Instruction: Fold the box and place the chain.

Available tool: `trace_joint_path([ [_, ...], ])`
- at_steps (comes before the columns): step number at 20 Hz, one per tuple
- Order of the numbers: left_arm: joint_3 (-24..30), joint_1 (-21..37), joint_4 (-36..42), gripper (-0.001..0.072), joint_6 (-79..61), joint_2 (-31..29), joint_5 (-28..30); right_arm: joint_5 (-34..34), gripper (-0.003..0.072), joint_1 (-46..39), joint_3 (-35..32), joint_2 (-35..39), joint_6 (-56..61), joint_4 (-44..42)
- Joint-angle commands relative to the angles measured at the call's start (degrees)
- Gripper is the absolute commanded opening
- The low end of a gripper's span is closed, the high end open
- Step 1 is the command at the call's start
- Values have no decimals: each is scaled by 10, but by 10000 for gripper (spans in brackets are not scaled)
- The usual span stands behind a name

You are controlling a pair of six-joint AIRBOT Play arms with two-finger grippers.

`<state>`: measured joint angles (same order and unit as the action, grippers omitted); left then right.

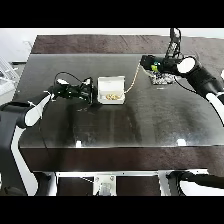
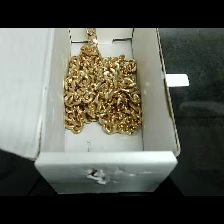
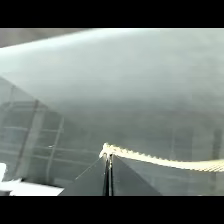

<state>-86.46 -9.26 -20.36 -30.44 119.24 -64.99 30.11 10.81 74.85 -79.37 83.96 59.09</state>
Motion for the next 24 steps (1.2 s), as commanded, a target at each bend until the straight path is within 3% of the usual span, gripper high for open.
trace_joint_path([
  [1,0,0,0,542,0,0,0,2,1,43,0,47,-7,17],
  [16,0,0,0,543,0,0,0,-5,1,157,3,117,-7,46],
  [24,0,0,0,542,0,0,0,-13,1,189,60,116,-64,46],
])
